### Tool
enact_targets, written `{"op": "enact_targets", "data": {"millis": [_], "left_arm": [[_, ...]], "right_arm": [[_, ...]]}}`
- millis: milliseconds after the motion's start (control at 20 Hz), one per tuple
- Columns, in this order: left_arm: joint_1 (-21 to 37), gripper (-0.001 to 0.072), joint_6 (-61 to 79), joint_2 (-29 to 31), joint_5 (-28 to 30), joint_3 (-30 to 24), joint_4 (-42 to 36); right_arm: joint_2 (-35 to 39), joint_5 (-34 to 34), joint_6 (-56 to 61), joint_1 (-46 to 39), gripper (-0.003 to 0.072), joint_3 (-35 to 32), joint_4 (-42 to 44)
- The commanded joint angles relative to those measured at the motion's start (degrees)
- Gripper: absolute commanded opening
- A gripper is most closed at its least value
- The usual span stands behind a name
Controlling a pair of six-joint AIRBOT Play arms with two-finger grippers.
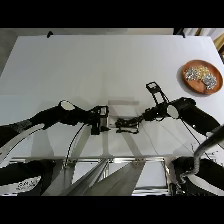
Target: Fold the box and place the chain.
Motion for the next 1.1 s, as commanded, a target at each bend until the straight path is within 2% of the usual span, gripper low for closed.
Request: {"op": "enact_targets", "data": {"millis": [0, 250, 350, 500, 700, 800, 1050], "left_arm": [[0.04, 0.0140, 0.02, 0.04, 0.00, 0.00, 0.00], [0.04, 0.0140, 0.02, 0.04, 0.00, 0.00, 0.00], [0.04, 0.0140, 0.02, 0.04, 0.00, 0.00, 0.00], [0.04, 0.0140, 0.02, 0.04, 0.00, 0.00, 0.00], [0.04, 0.0140, 0.02, 0.04, 0.00, 0.00, 0.00], [0.04, 0.0140, 0.02, 0.04, 0.00, 0.00, 0.00], [0.04, 0.0140, 0.02, 0.04, 0.00, 0.00, 0.00]], "right_arm": [[-0.63, -1.20, 0.57, -0.04, 0.0327, -0.04, -0.81], [-0.70, -1.07, 3.37, -2.23, 0.0325, -0.04, -2.51], [-0.70, -0.85, 3.37, -2.54, 0.0290, -0.04, -2.51], [-1.05, -0.59, 3.37, -2.54, 0.0287, -0.04, -2.36], [-3.93, -0.76, 3.37, -2.54, 0.0285, -0.04, -2.34], [-4.09, -1.55, 3.37, -2.54, 0.0193, -0.02, -2.32], [-4.09, -2.56, 3.34, -2.54, 0.0145, -0.02, -2.32]]}}
